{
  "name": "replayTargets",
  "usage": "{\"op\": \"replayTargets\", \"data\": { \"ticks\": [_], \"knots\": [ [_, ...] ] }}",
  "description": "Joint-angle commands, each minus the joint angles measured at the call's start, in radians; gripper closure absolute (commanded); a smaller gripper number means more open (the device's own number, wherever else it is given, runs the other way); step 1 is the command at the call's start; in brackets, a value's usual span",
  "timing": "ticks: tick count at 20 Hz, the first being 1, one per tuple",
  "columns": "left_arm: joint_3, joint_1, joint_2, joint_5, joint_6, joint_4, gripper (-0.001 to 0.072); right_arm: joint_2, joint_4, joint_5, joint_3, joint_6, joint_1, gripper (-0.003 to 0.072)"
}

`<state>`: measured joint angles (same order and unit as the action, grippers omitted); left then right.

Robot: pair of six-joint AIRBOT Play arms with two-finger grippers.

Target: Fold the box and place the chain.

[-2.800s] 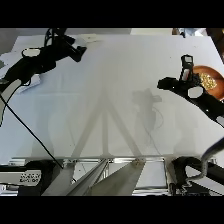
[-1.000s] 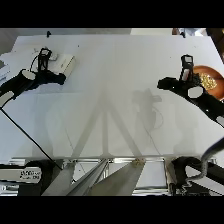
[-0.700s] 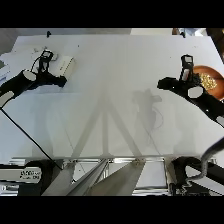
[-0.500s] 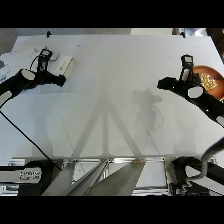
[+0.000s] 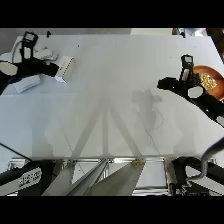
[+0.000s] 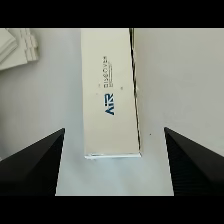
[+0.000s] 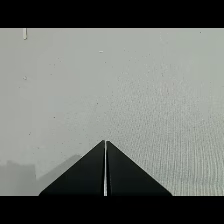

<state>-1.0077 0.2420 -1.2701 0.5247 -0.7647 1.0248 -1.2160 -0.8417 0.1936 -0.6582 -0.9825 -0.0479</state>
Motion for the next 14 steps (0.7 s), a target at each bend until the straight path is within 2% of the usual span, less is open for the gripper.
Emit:
{"op": "replayTargets", "data": {
  "ticks": [1, 5, 7, 11, 14],
  "knots": [
    [0.0, 0.0, 0.132, 0.027, -0.003, -0.031, 0.0001, 0.001, 0.0, 0.0, 0.0, 0.0, -0.001, 0.0675],
    [0.0, 0.0, 0.248, 0.055, -0.003, -0.052, 0.0001, 0.001, 0.0, 0.0, 0.0, 0.0, -0.001, 0.0675],
    [0.0, -0.001, 0.284, 0.101, -0.003, -0.052, 0.0001, 0.001, 0.0, 0.0, 0.0, 0.0, -0.001, 0.0675],
    [0.0, -0.001, 0.296, 0.254, -0.003, -0.052, 0.0001, 0.001, 0.0, 0.0, 0.0, 0.0, -0.001, 0.0675],
    [0.0, -0.001, 0.296, 0.324, -0.003, -0.052, 0.0001, 0.001, 0.0, 0.0, 0.0, 0.0, -0.001, 0.0675]
  ]
}}
